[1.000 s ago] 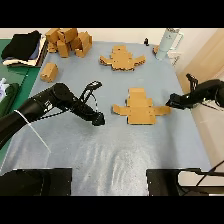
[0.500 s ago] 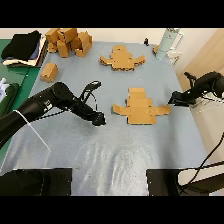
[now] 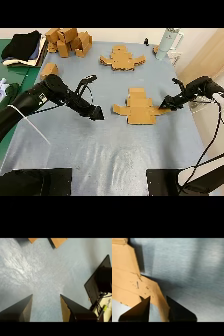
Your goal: Fold the box.
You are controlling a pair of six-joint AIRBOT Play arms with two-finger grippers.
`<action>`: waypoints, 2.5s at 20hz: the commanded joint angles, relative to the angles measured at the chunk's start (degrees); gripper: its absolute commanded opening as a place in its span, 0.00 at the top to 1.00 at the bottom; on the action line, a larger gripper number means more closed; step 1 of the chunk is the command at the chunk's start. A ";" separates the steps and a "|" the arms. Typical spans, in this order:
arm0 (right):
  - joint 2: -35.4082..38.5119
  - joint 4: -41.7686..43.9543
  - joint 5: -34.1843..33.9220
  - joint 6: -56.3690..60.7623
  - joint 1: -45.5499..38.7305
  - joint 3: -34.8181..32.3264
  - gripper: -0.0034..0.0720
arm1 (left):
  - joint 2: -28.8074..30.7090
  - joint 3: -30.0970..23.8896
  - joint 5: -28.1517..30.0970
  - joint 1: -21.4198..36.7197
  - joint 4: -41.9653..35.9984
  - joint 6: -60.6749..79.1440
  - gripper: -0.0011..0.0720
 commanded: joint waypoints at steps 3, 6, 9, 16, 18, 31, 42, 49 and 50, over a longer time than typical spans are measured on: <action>-0.55 2.05 -2.19 -1.77 2.78 0.04 0.83 | -1.92 0.28 -2.84 2.89 -2.64 -0.17 0.27; -0.52 7.65 -3.56 -4.15 6.03 0.02 0.95 | -1.92 0.28 -0.94 2.78 -3.96 -0.17 0.27; 0.72 13.60 -3.19 -5.14 10.43 -2.12 0.95 | -1.90 0.28 -0.94 2.89 -4.39 3.06 0.27; 21.03 18.03 16.50 -6.05 20.57 -27.32 0.95 | -2.29 0.28 0.87 10.03 -4.42 4.48 0.25; 25.94 17.81 19.26 -5.05 23.91 -33.14 0.95 | -3.74 0.28 1.64 12.26 -5.55 6.45 0.25; 32.68 16.55 25.49 -2.51 30.60 -39.26 0.95 | -29.16 13.07 -1.99 12.28 -17.46 14.75 0.05; 32.68 15.47 25.46 -2.80 30.60 -39.26 0.95 | -41.03 25.57 -11.02 8.00 -19.76 16.59 0.56; 32.68 13.51 25.51 -2.78 30.60 -39.23 0.95 | -41.05 25.66 -14.88 8.22 -19.76 19.89 0.97; 32.68 13.31 25.49 -2.78 30.60 -39.23 0.95 | -41.05 25.66 -15.17 8.22 -19.76 20.46 0.97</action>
